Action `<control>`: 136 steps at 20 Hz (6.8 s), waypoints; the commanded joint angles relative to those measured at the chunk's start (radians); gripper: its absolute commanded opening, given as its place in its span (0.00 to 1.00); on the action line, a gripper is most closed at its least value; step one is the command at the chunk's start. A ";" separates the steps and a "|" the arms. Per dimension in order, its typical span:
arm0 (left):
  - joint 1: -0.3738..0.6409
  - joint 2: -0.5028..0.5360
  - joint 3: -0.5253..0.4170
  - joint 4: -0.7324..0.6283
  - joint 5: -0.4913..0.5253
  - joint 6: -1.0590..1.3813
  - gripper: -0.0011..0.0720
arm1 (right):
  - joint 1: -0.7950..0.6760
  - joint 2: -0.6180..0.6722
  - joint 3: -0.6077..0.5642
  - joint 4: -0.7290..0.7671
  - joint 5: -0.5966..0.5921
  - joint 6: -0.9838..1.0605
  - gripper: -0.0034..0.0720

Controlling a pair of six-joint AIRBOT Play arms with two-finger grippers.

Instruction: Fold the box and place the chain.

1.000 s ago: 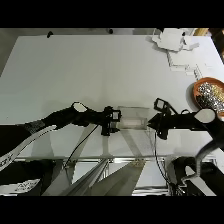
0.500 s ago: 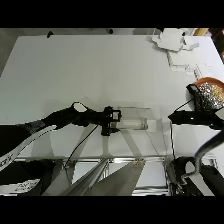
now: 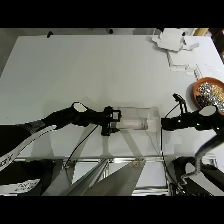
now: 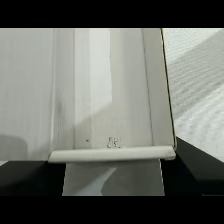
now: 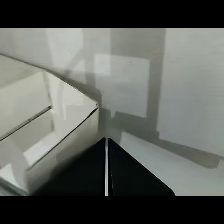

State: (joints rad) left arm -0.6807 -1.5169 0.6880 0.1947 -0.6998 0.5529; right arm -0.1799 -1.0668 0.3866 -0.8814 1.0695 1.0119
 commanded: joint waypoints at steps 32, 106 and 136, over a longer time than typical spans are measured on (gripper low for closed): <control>0.000 0.000 0.000 0.000 0.000 0.000 0.55 | 0.692 -0.005 0.238 -0.470 -0.122 0.972 0.58; 0.000 0.000 0.000 0.000 0.000 0.000 0.55 | -0.321 -0.293 0.560 -0.752 -0.179 0.423 0.08; 0.000 0.000 0.000 0.000 0.000 0.000 0.55 | 0.692 0.401 0.452 -0.046 0.061 -0.002 0.08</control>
State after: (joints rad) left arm -0.6807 -1.5169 0.6880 0.1944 -0.7002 0.5529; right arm 0.3874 -0.5999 0.8845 -0.9195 1.2758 1.0466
